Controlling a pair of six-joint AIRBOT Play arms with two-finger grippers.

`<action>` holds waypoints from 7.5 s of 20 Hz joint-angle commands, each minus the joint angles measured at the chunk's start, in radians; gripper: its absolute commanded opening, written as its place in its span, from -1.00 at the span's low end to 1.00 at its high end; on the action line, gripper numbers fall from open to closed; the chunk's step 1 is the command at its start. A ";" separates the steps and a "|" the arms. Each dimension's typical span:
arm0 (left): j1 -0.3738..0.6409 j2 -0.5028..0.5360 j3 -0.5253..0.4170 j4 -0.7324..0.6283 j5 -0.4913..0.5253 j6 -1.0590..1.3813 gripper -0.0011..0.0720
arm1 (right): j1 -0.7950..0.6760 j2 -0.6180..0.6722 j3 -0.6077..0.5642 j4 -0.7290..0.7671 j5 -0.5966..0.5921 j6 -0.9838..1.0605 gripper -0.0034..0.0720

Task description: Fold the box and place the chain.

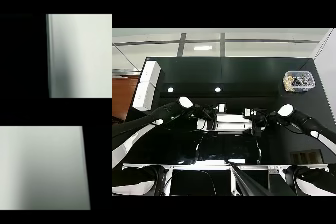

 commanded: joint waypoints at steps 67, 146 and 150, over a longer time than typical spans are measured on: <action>0.249 0.370 -0.108 0.193 -0.351 -0.711 1.00 | 0.006 -0.029 0.001 -0.001 -0.015 -0.007 0.33; 0.317 0.124 -0.091 -0.038 -0.374 -1.346 0.76 | 0.006 -0.029 0.001 -0.001 -0.019 -0.003 0.33; 0.222 0.124 -0.015 0.057 -0.375 -1.400 0.75 | 0.006 -0.029 0.001 -0.001 -0.019 -0.003 0.33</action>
